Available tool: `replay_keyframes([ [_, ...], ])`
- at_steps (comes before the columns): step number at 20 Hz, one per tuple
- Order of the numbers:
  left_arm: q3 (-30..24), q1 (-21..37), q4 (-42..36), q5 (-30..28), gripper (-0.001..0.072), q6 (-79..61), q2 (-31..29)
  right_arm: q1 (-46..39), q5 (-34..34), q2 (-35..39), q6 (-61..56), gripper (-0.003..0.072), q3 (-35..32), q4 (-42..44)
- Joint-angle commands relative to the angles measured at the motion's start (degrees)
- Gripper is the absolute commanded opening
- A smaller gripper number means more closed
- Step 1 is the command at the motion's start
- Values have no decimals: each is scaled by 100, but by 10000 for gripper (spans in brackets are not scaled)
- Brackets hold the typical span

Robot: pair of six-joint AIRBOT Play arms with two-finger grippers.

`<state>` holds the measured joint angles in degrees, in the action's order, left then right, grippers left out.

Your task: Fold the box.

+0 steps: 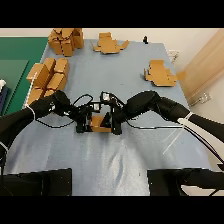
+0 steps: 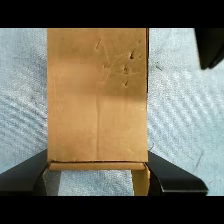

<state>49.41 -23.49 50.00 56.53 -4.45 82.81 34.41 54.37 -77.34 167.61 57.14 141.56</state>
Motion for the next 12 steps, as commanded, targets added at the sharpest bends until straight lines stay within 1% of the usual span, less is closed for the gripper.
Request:
replay_keyframes([
  [1, -2, 2, -2, 0, 21, 0, 2, 205, -654, -234, 0, 7, 0, 68],
  [4, -2, 2, 0, 0, 20, 0, 2, 396, -1141, -520, -2, 7, 4, 98],
  [7, -2, 2, 0, -2, 21, 0, 2, 439, -1432, -590, -2, 7, 7, 179],
  [9, -2, 2, 0, -2, 21, 0, 2, 452, -1521, -590, -2, 8, 7, 181],
  [12, -2, 2, 0, -2, 20, 0, 2, 452, -1482, -592, -4, 7, 2, 173],
])
